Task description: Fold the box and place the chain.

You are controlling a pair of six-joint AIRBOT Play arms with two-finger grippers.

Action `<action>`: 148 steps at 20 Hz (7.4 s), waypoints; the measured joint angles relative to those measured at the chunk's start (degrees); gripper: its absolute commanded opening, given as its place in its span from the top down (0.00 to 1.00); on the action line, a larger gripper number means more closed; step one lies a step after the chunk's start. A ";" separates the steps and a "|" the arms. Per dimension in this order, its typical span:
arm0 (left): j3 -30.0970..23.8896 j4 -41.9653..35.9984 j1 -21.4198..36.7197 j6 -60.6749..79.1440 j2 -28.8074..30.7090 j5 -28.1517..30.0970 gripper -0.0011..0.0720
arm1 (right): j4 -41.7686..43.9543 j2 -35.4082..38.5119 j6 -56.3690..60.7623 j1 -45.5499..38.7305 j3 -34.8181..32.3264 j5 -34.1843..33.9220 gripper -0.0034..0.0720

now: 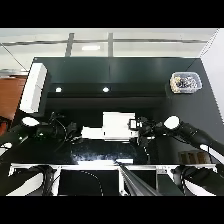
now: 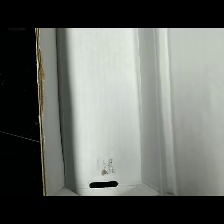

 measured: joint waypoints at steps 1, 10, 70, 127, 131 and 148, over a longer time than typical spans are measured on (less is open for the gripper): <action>0.22 -0.76 -1.05 0.50 -0.07 0.66 0.95 | 0.02 0.02 0.00 0.00 0.00 0.00 0.30; 6.58 -3.87 -6.38 5.60 -4.31 -2.29 0.95 | 0.00 0.02 0.00 0.00 0.00 0.02 0.30; 26.01 14.08 -31.30 -11.98 -6.71 1.33 0.19 | 0.02 0.00 0.00 0.00 0.00 -0.90 0.30; 47.45 53.05 -51.69 -68.37 -23.30 -14.56 0.70 | 0.00 0.00 0.00 0.00 0.00 -0.90 0.30; 47.47 52.87 -51.69 -68.81 -23.47 -13.51 0.87 | 0.00 0.02 0.00 0.00 0.00 -0.90 0.30; 47.47 51.32 -51.04 -68.74 -23.98 -13.70 0.95 | 0.00 0.02 -0.02 0.00 0.00 -0.92 0.30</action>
